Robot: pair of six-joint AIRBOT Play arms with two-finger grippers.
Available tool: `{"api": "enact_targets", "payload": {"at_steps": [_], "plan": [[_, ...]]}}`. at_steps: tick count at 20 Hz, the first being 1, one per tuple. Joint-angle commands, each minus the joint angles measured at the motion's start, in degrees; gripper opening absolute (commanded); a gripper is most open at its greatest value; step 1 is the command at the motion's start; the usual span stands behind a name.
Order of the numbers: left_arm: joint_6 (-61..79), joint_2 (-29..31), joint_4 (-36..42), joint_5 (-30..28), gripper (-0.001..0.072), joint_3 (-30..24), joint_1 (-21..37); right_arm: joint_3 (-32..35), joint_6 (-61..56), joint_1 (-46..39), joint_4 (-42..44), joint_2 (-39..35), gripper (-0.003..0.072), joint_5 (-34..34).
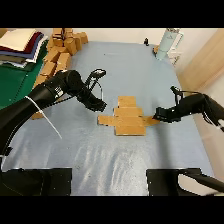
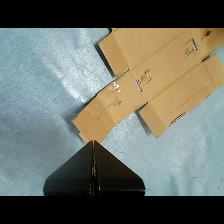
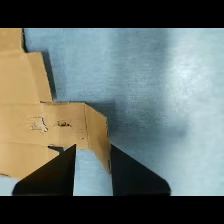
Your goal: Fold the box.
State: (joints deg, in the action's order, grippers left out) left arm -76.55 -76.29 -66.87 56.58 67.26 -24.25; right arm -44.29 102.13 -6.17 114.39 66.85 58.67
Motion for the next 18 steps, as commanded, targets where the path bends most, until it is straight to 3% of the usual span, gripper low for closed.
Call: {"api": "enact_targets", "payload": {"at_steps": [1,6,10,11,12,13,14,15,18], "plan": [[0.0,0.0,0.0,-0.1,0.0013,0.0,0.0,-7.3,6.6,-0.3,2.6,9.0,0.0291,10.7],[0.0,0.0,0.5,-1.6,0.0012,0.0,0.0,-8.3,10.6,-0.2,5.5,14.3,0.029,10.8],[0.0,0.0,1.5,-1.7,0.0013,0.0,0.0,-8.3,16.1,-0.2,11.2,14.5,0.0209,10.8],[0.0,0.0,2.5,-2.0,0.0013,0.0,0.0,-8.3,16.9,-0.1,12.0,14.6,0.0153,10.8],[0.1,0.0,3.6,-2.1,0.0013,0.0,0.0,-8.3,18.4,-0.1,13.1,14.6,0.0021,10.9],[0.1,0.0,4.5,-2.1,0.0016,0.0,0.0,-8.2,19.7,-0.1,14.8,14.5,0.0002,11.0],[0.2,0.0,5.1,-2.0,0.025,0.0,0.0,-8.2,21.3,-0.1,17.0,14.3,0.0001,11.2],[-0.1,0.0,5.6,-2.0,0.0675,0.0,0.1,-7.7,22.8,0.1,19.2,13.6,0.0001,11.2],[-0.2,0.0,7.0,-0.9,0.0699,0.0,0.1,-2.0,24.3,3.7,22.6,7.8,0.0001,6.6]]}}
